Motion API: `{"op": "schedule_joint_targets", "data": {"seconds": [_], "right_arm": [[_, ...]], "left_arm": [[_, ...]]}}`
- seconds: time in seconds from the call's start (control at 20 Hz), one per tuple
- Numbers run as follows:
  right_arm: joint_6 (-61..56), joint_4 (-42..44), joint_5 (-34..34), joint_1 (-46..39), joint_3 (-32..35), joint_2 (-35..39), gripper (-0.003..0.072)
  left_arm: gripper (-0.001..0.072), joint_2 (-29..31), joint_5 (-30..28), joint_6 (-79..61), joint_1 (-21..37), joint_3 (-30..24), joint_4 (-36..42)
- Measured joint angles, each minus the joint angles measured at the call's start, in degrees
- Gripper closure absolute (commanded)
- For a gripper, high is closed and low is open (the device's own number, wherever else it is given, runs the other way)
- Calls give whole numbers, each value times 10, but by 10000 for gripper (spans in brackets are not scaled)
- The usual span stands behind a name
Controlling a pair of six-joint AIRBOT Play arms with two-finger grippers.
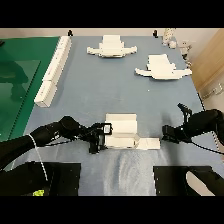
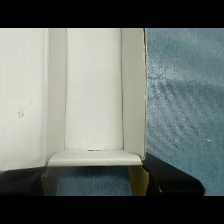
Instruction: Fold the box.
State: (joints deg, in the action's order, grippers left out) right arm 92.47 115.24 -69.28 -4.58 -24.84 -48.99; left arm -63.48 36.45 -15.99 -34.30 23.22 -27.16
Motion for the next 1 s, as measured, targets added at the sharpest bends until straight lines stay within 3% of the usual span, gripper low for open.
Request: {"op": "schedule_joint_targets", "data": {"seconds": [0.5, 1.0], "right_arm": [[115, 141, -30, -41, 44, -43, 685], [165, 209, -1, -34, 80, -45, 685]], "left_arm": [[221, 0, 0, 0, 0, 0, 0], [221, 0, 0, 0, 0, 0, 0]]}}
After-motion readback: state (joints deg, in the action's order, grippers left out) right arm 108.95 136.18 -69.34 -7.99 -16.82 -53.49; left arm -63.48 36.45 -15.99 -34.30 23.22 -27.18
